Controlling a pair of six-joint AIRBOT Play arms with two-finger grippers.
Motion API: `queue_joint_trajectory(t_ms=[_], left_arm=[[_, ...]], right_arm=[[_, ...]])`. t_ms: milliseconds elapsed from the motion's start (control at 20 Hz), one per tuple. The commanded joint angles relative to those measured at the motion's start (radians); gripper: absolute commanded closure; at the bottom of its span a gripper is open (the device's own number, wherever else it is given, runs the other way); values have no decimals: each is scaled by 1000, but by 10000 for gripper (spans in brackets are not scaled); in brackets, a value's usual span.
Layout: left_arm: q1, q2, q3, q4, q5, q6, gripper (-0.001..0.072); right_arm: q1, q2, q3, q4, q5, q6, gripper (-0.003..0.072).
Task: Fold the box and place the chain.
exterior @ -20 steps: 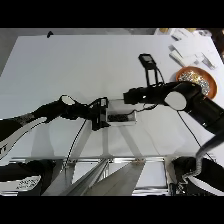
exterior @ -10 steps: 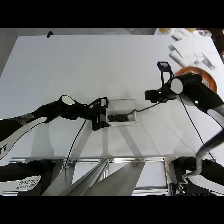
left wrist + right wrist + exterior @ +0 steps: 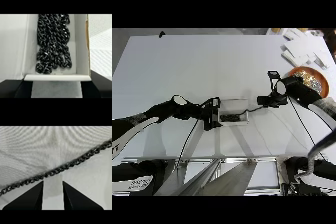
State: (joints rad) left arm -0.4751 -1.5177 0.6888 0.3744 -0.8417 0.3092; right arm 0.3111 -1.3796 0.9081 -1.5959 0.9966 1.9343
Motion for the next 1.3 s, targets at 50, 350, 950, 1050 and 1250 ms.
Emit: queue_joint_trajectory(t_ms=[50, 350, 950, 1050, 1250], left_arm=[[0, 0, 0, 0, 0, 0, 603], [0, 0, 0, 0, 0, 0, 603], [0, 0, 0, 0, 0, 0, 603], [0, 0, 0, 0, 0, 0, 603], [0, 0, 0, 0, 0, 0, 603]], right_arm=[[-1, -5, -1, -5, -50, 53, 408], [0, -34, 0, -1, -18, 59, 409], [40, 18, -1, -9, 10, -96, 670], [75, 106, -1, -8, 10, -103, 670], [181, 308, -1, 13, 24, -101, 670]])
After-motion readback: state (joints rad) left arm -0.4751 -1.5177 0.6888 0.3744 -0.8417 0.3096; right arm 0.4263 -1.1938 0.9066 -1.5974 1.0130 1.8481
